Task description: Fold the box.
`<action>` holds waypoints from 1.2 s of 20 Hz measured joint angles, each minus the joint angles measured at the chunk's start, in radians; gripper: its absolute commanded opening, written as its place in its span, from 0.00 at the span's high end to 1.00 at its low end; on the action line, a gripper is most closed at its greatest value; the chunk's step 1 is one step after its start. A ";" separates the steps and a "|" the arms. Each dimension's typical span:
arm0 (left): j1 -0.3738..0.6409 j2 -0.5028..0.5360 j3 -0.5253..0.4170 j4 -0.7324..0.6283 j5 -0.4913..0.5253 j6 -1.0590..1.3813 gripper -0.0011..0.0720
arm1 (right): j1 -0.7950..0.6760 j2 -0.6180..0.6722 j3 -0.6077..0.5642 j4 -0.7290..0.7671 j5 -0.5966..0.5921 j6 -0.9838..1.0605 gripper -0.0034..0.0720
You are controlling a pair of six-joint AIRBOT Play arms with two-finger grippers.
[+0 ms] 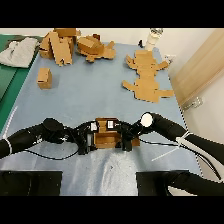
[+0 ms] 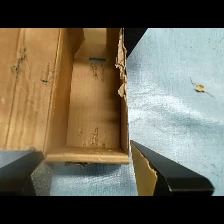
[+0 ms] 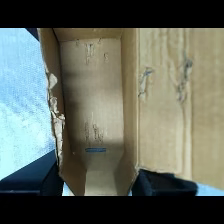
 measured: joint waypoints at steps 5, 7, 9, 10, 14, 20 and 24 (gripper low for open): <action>-0.005 0.000 0.000 -0.011 0.002 0.000 0.46 | 0.000 0.000 0.000 0.000 0.000 -0.002 0.33; -0.006 0.000 0.000 -0.010 0.002 0.000 0.58 | 0.000 0.000 0.000 -0.001 -0.001 -0.002 0.33; -0.007 0.000 0.000 -0.005 -0.002 0.000 0.58 | 0.000 0.000 0.000 0.000 -0.001 -0.001 0.33; -0.007 0.000 0.000 -0.002 -0.003 0.000 0.58 | 0.000 0.000 0.000 0.000 -0.001 -0.001 0.33; -0.007 0.000 0.000 0.006 -0.007 -0.001 0.58 | 0.000 0.000 0.000 0.000 -0.001 0.000 0.33; -0.007 0.000 0.000 0.011 -0.010 -0.001 0.58 | 0.000 0.000 0.000 0.000 -0.001 0.000 0.33; -0.007 0.000 0.000 0.013 -0.011 -0.001 0.58 | 0.000 0.000 0.001 0.000 -0.001 0.051 0.34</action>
